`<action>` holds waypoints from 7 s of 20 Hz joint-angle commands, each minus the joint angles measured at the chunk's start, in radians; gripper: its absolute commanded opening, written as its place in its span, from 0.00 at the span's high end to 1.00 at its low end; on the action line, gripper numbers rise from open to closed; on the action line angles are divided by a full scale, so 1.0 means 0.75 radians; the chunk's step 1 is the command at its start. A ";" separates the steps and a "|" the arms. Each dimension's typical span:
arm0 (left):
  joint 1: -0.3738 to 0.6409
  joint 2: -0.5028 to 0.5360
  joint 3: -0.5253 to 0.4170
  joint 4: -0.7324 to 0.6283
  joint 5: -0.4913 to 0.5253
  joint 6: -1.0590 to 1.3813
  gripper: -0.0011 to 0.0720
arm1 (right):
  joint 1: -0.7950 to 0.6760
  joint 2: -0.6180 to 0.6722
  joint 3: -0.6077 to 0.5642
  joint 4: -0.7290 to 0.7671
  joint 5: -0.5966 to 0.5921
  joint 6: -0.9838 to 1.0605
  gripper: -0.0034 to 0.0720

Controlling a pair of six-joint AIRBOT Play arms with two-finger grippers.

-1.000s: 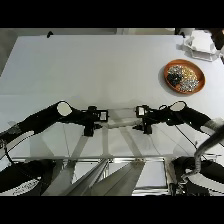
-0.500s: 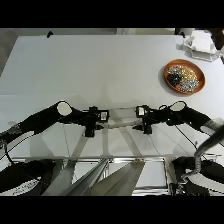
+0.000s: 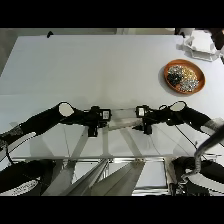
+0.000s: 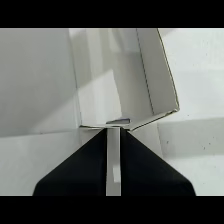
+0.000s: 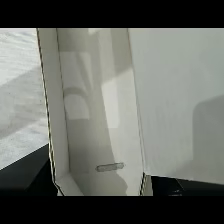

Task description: Fold the box and place the chain.

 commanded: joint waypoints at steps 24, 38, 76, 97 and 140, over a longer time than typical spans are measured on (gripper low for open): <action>-0.066 -0.110 -0.001 -0.203 0.164 -0.001 0.25 | 0.000 -0.001 -0.001 0.002 -0.002 0.003 0.47; 0.045 -0.030 -0.001 -0.127 0.009 -0.320 0.98 | 0.000 -0.001 -0.001 0.002 -0.002 0.003 0.47; 0.613 0.032 -0.172 -0.015 -0.416 -1.547 0.98 | 0.000 -0.001 -0.001 0.002 -0.002 0.003 0.47; 0.295 0.037 -0.085 -0.304 -0.293 -1.534 0.76 | 0.000 -0.001 -0.001 0.002 -0.002 0.003 0.47; -0.049 -0.024 0.306 0.463 -0.216 -2.525 0.37 | 0.000 -0.001 -0.001 0.002 -0.002 0.003 0.47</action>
